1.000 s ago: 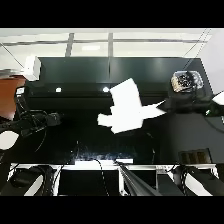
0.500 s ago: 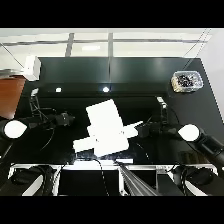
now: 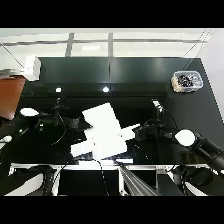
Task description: Fold the box and place the chain.
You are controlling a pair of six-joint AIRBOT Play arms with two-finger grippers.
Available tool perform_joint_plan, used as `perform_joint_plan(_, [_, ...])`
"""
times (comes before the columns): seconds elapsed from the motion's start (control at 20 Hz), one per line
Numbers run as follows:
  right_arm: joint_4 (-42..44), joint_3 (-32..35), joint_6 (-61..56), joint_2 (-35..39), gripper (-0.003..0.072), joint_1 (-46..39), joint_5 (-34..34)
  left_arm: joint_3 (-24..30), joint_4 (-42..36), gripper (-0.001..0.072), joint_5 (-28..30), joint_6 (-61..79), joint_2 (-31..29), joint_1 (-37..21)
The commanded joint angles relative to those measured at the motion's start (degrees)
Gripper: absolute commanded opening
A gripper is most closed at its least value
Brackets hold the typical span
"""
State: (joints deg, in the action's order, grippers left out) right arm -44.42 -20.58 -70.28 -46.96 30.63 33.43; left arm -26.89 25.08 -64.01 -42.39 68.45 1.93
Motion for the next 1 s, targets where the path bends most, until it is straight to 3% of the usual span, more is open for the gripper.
perform_joint_plan(0.0, [0.0, 0.0, 0.0, 0.0, 0.0024, 0.2, -0.2, -1.1, -4.3, 0.0711, -1.1, 11.0, 7.2, 0.9])
perform_joint_plan(0.25, [0.0, 0.0, 0.0, 0.0, 0.0024, 0.2, -0.2, -4.4, -4.0, 0.0708, -8.3, 21.7, 11.4, 4.1])
perform_joint_plan(0.45, [0.0, 0.0, -0.1, 0.0, 0.0023, 0.2, 0.2, -8.6, 3.0, 0.0682, -10.4, 22.7, 13.1, 5.2])
perform_joint_plan(0.55, [0.0, 0.0, -0.1, 0.0, 0.0023, 0.2, 0.3, -10.0, 4.3, 0.0597, -12.6, 22.6, 13.9, 5.2])
perform_joint_plan(0.65, [0.0, 0.0, -0.1, 0.0, 0.0023, 0.2, 0.4, -11.0, 4.6, 0.0598, -15.7, 22.6, 15.2, 5.2])
perform_joint_plan(0.95, [0.0, 0.0, -0.1, 0.0, 0.0023, 0.2, 0.4, -11.5, 5.5, 0.0598, -14.1, 22.4, 16.9, 7.6])
